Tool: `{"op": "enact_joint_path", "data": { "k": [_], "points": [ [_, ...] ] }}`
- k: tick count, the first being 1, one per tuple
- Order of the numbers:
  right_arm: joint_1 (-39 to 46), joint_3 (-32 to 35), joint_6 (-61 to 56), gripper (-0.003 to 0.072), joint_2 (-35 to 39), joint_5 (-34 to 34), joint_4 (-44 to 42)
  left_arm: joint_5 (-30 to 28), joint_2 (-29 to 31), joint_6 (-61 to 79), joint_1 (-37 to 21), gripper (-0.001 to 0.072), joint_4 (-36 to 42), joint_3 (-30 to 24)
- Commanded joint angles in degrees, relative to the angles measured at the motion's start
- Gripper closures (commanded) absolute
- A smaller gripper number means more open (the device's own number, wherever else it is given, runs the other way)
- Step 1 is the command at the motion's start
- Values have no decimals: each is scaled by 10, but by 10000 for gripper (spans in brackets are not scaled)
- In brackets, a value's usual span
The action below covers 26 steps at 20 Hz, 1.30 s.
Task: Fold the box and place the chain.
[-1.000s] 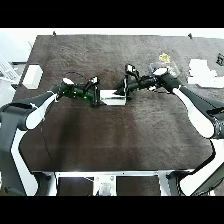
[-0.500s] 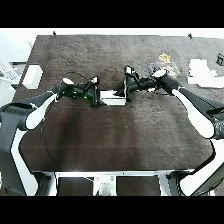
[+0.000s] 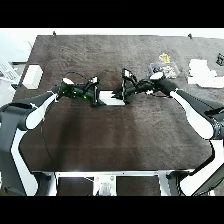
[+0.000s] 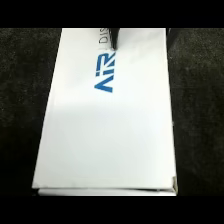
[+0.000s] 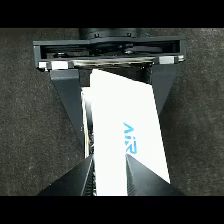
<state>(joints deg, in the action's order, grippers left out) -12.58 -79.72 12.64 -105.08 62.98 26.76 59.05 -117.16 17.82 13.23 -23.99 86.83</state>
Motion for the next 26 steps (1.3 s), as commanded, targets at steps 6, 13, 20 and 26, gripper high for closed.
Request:
{"op": "enact_joint_path", "data": {
  "k": [6,13,20,26],
  "points": [
    [-1,17,-2,405,-1,21,2,0,0,0,0,294,0,0],
    [28,14,-1,329,0,57,-84,0,0,0,0,294,0,0],
    [61,10,-2,666,0,101,-132,0,0,0,0,294,0,0],
    [25,11,-97,682,-1,68,-43,0,0,0,0,294,0,0]
  ]
}}
